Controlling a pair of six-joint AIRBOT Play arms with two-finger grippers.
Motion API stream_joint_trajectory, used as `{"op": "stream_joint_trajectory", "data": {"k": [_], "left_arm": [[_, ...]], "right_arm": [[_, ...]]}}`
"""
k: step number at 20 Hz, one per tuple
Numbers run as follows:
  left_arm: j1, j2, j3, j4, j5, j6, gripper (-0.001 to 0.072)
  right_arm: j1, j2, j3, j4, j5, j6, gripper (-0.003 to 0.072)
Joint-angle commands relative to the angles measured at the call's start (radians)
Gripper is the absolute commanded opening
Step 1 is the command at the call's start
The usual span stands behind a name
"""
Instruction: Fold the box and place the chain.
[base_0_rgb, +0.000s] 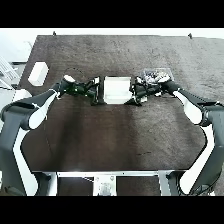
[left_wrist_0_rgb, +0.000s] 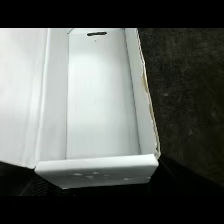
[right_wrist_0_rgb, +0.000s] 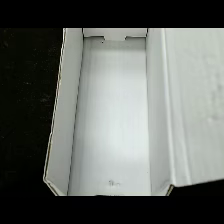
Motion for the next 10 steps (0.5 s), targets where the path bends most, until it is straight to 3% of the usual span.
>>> {"op": "stream_joint_trajectory", "data": {"k": [1, 10], "left_arm": [[-0.013, -0.008, 0.001, -0.014, 0.027, 0.001, 0.072], [-0.021, -0.009, 0.001, -0.032, 0.061, -0.011, 0.072]], "right_arm": [[0.001, 0.0, 0.0, 0.0, 0.001, 0.0, 0.0583], [0.001, 0.0, 0.0, 0.0, 0.0, 0.0, 0.0583]]}}
